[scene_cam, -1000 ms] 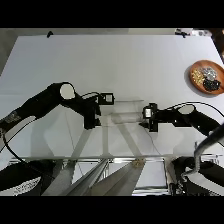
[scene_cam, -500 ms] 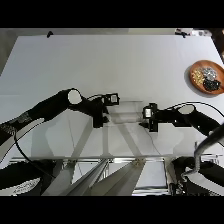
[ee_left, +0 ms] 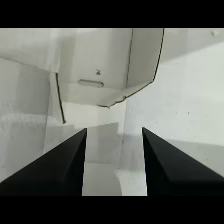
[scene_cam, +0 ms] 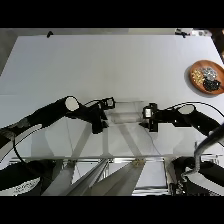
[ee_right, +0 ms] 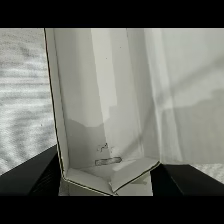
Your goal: Fold the box and place the chain.
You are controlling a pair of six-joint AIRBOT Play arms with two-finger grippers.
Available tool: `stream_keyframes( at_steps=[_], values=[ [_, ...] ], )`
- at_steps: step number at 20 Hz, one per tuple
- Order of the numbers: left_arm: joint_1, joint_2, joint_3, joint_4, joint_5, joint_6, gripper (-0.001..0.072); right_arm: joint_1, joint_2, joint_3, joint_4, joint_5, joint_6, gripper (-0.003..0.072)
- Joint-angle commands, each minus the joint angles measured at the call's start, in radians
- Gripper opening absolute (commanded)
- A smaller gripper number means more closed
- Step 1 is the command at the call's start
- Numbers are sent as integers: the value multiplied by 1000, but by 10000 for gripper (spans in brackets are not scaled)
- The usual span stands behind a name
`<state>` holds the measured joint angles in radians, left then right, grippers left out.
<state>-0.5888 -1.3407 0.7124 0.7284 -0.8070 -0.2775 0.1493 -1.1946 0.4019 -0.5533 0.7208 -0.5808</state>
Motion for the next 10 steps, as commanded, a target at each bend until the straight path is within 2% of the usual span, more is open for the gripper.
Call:
stream_keyframes(
  at_steps=[1, 3, 6, 7, 8, 9, 10],
  values=[
    [39, 56, -29, -63, 6, 32, 368, 0, 0, 0, 0, 0, 0, 461],
    [62, 81, -60, -66, 8, 55, 363, 0, 0, 0, 0, 0, 0, 461],
    [71, 93, -114, -184, 12, 234, 198, 0, 0, 0, 0, 0, 0, 461],
    [70, 91, -119, -217, 26, 276, 198, 0, 0, 0, 0, 0, 0, 461],
    [70, 89, -119, -235, 50, 307, 216, 0, 0, 0, 0, 0, 0, 461],
    [70, 89, -119, -245, 72, 346, 280, 0, 0, 0, 0, 0, 0, 461],
    [70, 89, -119, -249, 88, 399, 400, 0, 0, 0, 0, 0, 0, 461]
  ],
)
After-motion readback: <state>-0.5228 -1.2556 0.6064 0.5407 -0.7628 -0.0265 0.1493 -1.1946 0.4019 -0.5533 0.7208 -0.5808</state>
